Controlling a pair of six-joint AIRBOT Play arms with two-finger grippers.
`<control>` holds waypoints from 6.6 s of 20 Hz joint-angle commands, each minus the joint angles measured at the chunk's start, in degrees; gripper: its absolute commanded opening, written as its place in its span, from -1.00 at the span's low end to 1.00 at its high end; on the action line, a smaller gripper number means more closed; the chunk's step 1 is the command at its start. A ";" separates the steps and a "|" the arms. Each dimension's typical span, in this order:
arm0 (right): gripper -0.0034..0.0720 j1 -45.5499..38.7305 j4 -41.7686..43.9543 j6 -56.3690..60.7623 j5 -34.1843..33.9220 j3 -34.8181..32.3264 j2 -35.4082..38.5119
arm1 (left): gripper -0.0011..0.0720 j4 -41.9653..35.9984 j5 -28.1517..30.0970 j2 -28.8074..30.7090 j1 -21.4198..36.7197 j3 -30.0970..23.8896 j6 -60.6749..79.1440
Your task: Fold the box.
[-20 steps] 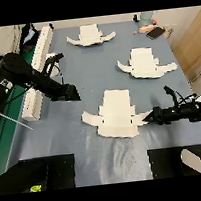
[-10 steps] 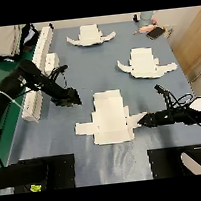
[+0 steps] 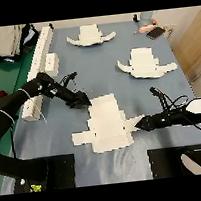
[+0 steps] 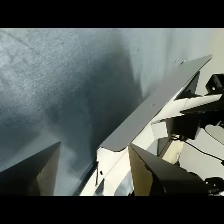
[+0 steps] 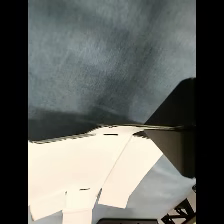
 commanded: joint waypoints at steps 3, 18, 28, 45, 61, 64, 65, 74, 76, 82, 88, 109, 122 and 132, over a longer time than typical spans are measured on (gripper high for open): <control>-0.91 0.50 1.11 0.55 -1.95 -0.02 0.07 | 0.82 -1.95 -0.76 -1.62 -5.27 -0.13 4.42; -0.91 0.50 0.31 0.55 -1.90 -0.02 0.07 | 0.02 -2.05 -1.09 -1.60 -8.68 -0.04 9.86; -0.91 0.50 0.11 0.50 -1.90 -0.02 0.07 | 0.01 -4.57 -1.53 -1.60 -8.68 1.03 11.28; 0.01 -1.11 -10.32 9.35 -7.72 5.07 0.22 | -0.94 -3.82 0.81 1.11 -10.01 2.43 23.96; -0.90 0.63 -10.23 18.40 -7.48 15.85 -5.57 | -0.94 -15.61 34.38 20.20 -22.71 -15.85 59.93; -0.90 0.63 -10.84 18.32 -10.54 12.48 -9.68 | -0.94 -16.15 35.82 20.20 -23.43 -16.17 61.13; -0.90 0.63 -11.43 18.32 -11.69 11.61 -11.08 | -0.94 -16.24 35.87 20.20 -23.43 -16.17 61.16; -0.90 0.63 -14.27 18.29 -15.45 9.42 -16.96 | -0.94 -16.06 35.74 20.20 -23.43 -16.17 62.97; -0.90 0.63 -14.60 18.32 -15.76 9.44 -16.96 | -0.94 -16.04 35.19 20.20 -23.43 -16.17 64.26; -0.90 0.63 -8.02 14.23 -11.91 9.46 -15.19 | -0.93 -14.32 34.38 18.75 -23.43 -16.96 65.35; -0.90 0.63 -7.69 14.21 -9.92 9.46 -7.58 | -0.93 -14.34 33.94 18.40 -23.43 -18.78 67.45; -0.90 0.63 -8.48 14.43 -17.14 9.44 -3.02 | -0.94 -24.74 38.47 27.71 -28.92 -29.73 88.26; -0.90 0.63 -8.41 14.19 -16.70 9.44 -3.02 | -0.93 -23.89 41.88 27.17 -27.50 -26.49 76.50; -0.90 0.63 -8.41 13.38 -16.65 9.44 -3.02 | -0.93 -17.20 37.35 26.99 -27.50 -26.53 74.47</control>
